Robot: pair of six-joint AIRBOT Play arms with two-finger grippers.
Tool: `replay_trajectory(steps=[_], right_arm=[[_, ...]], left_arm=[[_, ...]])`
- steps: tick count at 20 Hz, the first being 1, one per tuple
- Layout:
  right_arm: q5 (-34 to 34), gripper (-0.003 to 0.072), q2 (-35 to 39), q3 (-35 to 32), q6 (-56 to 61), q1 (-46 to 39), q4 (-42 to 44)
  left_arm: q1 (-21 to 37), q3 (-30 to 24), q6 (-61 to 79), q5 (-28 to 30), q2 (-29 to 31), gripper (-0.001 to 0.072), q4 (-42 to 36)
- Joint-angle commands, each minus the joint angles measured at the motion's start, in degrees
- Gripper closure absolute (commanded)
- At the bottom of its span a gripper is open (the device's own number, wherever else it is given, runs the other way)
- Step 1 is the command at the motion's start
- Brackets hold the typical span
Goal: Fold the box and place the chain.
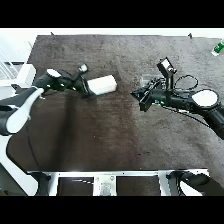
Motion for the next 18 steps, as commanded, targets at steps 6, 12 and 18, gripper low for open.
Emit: replay_trajectory(steps=[6,12,18], right_arm=[[-6.7,0.0675,-2.2,-0.2,0.1,0.0,0.1],[-8.5,0.0675,-6.9,-0.2,0.1,0.0,1.6],[-8.5,0.0675,-10.3,-0.2,0.1,0.0,3.5]], left_arm=[[16.5,0.4,-22.2,20.0,6.4,0.0693,1.5],[19.8,-8.0,-28.2,36.0,6.3,0.0693,3.5],[19.8,-10.7,-28.0,42.9,5.9,0.0691,3.5]])
